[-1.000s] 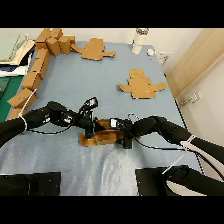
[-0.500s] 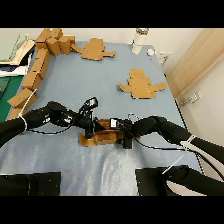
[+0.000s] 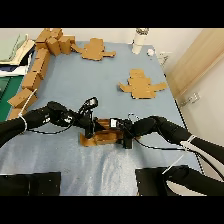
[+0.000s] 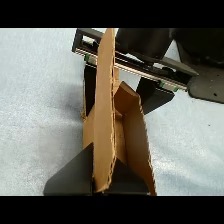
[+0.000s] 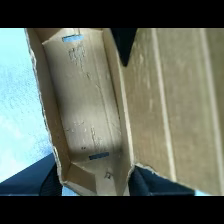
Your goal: Fold the box.
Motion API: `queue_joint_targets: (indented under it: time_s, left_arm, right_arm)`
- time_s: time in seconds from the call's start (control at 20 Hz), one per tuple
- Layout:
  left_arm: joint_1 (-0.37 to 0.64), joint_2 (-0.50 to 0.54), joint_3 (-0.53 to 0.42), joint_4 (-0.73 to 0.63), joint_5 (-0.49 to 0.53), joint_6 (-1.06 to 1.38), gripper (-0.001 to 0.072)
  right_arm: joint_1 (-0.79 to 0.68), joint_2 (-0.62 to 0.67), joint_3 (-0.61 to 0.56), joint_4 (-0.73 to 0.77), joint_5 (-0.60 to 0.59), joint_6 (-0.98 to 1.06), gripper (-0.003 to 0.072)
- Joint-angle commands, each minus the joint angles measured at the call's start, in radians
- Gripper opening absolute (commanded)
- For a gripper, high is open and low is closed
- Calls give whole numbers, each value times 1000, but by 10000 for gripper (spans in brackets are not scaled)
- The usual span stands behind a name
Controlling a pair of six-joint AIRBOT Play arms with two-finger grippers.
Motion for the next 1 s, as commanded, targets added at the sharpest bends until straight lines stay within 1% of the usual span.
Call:
queue_joint_targets:
  time_s: [0.0, 0.4, 0.45, 0.5, 0.55, 0.75, 0.85, 0.95]
  left_arm:
    - [1, 0, 0, -1, 11, -3, 16]
    - [1, 1, 0, -1, -3, -3, 18]
    - [1, 1, 0, -1, -3, -3, 51]
    - [1, 1, 0, -5, 0, -11, 215]
    - [2, 1, 0, -5, 1, -60, 250]
    - [3, 11, 5, 7, 5, -81, 252]
    - [23, 39, 5, 31, 8, -164, 253]
    - [56, 83, 5, 151, 1, -319, 255]
  right_arm:
    - [0, 0, 0, 0, -1, 0, 450]
    - [0, 0, 0, 0, -1, 1, 456]
    - [0, 0, 0, 0, -1, 1, 508]
    - [0, 0, 0, -1, -1, 0, 529]
    - [0, 0, 0, -1, -1, 1, 528]
    - [0, 0, 0, -2, -1, 1, 528]
    - [0, 0, 0, -6, -1, 0, 529]
    - [0, 0, 0, -8, -1, 0, 530]
